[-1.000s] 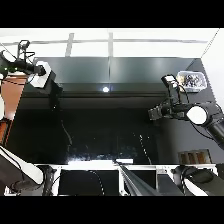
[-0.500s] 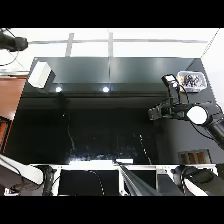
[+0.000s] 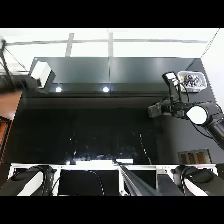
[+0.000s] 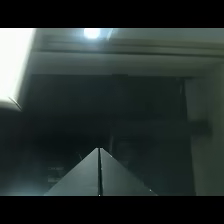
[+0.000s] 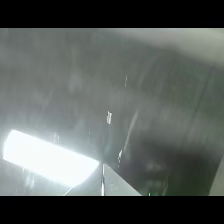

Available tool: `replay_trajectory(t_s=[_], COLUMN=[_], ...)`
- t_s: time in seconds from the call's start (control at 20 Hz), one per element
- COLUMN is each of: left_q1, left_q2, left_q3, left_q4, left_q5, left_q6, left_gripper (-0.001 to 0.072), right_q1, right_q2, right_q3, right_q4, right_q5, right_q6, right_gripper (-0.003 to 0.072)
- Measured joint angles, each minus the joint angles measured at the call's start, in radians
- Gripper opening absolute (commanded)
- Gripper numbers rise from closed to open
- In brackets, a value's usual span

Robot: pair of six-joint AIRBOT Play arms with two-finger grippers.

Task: Fold the box and place the chain.

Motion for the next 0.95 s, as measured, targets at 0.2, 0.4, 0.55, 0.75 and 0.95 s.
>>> replay_trajectory(t_s=[0.2,0.4,0.55,0.75,0.95], left_q1=[-0.062,-0.080,-0.085,-0.087,-0.087], left_q2=[0.219,0.299,0.318,0.326,0.328], left_q3=[-0.280,-0.363,-0.383,-0.393,-0.394], left_q4=[-0.001,-0.004,-0.009,-0.011,-0.011], left_q5=[0.090,0.121,0.121,0.124,0.124], left_q6=[0.020,0.024,0.025,0.027,0.027], left_gripper=[0.0030,0.0031,0.0031,0.0031,0.0031], right_q1=[0.000,0.000,0.000,0.000,0.000], right_q2=[0.000,0.000,0.000,0.000,0.000], right_q3=[0.000,0.000,0.000,0.000,0.000], right_q4=[-0.013,-0.018,-0.019,-0.023,-0.023], right_q5=[-0.150,-0.205,-0.222,-0.230,-0.233], right_q6=[-0.018,-0.025,-0.025,-0.027,-0.027], right_gripper=[0.0015,0.0014,0.0015,0.0015,0.0014])
